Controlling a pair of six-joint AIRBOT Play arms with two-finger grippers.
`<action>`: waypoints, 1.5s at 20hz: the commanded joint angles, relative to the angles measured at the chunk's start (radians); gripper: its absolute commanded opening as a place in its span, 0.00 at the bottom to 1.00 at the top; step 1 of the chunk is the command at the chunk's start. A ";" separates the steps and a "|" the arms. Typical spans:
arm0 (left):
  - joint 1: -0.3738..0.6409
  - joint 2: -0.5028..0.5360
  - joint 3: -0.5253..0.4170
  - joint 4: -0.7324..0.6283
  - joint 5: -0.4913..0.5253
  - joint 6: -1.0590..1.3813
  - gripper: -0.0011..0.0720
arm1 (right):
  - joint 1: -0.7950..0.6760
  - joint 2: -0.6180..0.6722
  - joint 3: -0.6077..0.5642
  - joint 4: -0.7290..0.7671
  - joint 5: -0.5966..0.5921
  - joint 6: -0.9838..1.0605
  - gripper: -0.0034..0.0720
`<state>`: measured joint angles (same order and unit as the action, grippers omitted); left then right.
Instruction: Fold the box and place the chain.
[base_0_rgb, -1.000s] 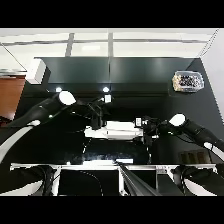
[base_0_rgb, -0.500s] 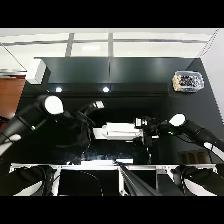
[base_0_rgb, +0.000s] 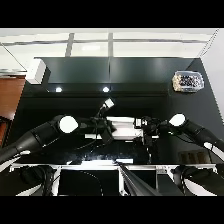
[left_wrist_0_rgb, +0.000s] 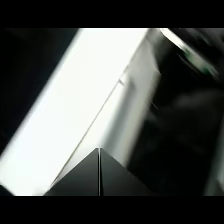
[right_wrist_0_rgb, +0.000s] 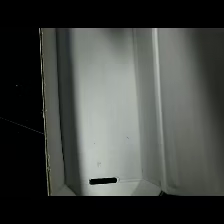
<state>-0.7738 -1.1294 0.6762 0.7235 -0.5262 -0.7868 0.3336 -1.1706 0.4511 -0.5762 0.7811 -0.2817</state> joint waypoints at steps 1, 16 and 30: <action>-0.003 -0.033 -0.004 -0.029 0.306 -0.002 0.05 | 0.001 0.000 -0.001 0.000 0.000 0.000 0.67; 0.086 -0.127 0.073 0.174 0.057 0.072 0.05 | 0.001 0.000 -0.001 0.000 -0.001 0.000 0.67; 0.387 0.148 -0.164 0.026 -0.340 0.605 0.99 | 0.001 0.000 -0.001 0.000 -0.003 0.001 0.67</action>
<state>-0.3515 -0.9745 0.5629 0.8261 -0.9501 -0.3283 0.3336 -1.1706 0.4503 -0.5762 0.7773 -0.2810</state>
